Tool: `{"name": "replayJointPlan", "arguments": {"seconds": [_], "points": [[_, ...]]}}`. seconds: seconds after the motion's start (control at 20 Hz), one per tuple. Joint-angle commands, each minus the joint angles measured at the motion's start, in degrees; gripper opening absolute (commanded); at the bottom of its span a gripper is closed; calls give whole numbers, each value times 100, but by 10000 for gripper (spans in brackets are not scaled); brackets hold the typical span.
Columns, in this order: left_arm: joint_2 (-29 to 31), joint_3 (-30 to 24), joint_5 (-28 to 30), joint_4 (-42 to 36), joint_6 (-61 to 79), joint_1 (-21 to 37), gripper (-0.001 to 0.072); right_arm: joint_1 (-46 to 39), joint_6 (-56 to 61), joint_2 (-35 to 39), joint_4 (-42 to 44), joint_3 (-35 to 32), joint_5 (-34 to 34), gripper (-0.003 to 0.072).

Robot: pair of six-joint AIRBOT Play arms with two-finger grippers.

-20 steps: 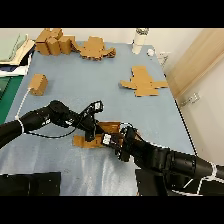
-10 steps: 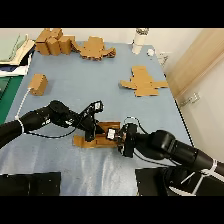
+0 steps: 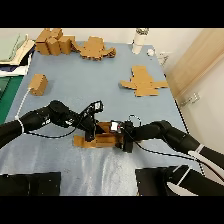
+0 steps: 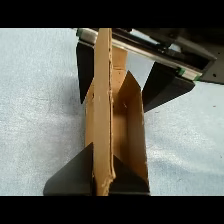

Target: Fold the box.

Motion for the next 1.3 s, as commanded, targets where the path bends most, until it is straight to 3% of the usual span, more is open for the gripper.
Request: {"name": "replayJointPlan", "arguments": {"seconds": [0.0,1.0,1.15,1.25], "points": [[-2,0,2,0,0,-2,14,-118,-442,-350,463,68,-107,720],[-2,0,2,0,0,-4,14,-118,-315,-372,210,68,-297,703],[-2,0,2,0,0,-4,14,-118,-315,-372,201,68,-260,620],[-2,0,2,0,0,-4,14,-118,-315,-374,181,68,-210,621]]}}
